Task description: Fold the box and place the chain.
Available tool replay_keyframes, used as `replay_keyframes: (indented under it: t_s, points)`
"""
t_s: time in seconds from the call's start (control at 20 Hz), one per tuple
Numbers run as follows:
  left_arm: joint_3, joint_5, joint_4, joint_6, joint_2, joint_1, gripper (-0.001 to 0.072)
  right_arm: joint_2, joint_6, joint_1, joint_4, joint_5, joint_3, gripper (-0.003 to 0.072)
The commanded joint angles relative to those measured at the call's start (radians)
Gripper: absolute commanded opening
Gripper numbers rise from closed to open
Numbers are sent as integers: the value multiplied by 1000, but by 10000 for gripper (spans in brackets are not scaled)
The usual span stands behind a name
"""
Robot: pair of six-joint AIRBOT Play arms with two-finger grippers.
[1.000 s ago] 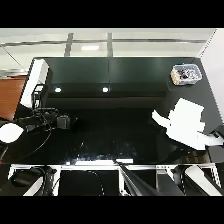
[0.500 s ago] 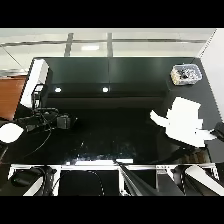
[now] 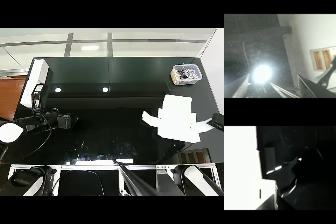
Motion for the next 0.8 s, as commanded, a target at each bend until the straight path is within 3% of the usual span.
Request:
replay_keyframes:
  t_s: [0.0, 0.25, 0.5, 0.75]
  points:
    - [0, 2, -10, 0, -1, 0, 712, 90, 66, 122, -17, -19, 4, 17]
    - [0, 2, -10, 0, -1, 0, 712, 224, 187, 246, 1, -34, 3, 17]
    - [0, 2, -10, 0, -1, 0, 712, 275, 266, 452, 225, -45, 2, 16]
    - [0, 1, -10, 0, -1, 0, 712, 274, 352, 771, 305, -297, -98, 16]
